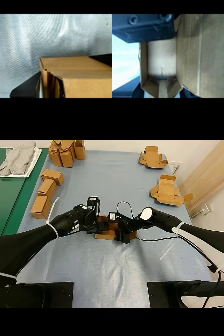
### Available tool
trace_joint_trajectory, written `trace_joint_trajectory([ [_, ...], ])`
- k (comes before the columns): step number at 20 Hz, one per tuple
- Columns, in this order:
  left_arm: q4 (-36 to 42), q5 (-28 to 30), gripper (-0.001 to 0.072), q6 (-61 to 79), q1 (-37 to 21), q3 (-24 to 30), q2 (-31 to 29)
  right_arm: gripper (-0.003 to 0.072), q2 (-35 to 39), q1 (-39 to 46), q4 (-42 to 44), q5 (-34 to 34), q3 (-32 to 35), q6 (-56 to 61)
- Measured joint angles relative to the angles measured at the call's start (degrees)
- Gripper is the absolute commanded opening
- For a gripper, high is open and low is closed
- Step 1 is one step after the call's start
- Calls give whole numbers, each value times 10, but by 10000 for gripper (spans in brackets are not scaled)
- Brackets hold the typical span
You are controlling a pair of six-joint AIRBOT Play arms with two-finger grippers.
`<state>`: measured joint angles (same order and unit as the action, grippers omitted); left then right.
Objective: Fold the box.
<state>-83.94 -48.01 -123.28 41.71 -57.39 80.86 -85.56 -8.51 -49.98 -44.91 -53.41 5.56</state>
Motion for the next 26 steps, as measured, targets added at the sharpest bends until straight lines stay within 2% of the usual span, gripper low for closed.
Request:
trace_joint_trajectory([
  [2,-4,6,226,-3,0,0,7,400,0,0,0,0,0,0],
  [3,-6,10,175,-4,0,0,10,400,0,0,0,0,0,0],
  [4,-8,10,22,-6,0,0,12,400,0,0,0,0,0,0],
  [14,-12,12,19,-3,0,0,23,400,0,0,-2,-1,0,0],
  [15,-12,12,20,-3,0,0,23,363,0,0,-2,-1,0,0],
  [16,-12,12,20,-3,0,0,23,292,0,0,-2,-1,0,0],
  [18,-9,11,22,-2,0,-1,23,284,0,0,-2,-1,0,0],
  [19,-7,11,141,-2,0,-1,23,284,0,0,-2,-1,0,0],
  [20,-5,19,347,-2,0,-2,24,283,0,0,-2,-1,0,0],
  [21,5,37,364,-2,0,-2,24,284,0,0,-2,-1,0,1],
  [26,11,45,367,-2,0,-3,20,284,0,0,-2,-2,1,2],
])
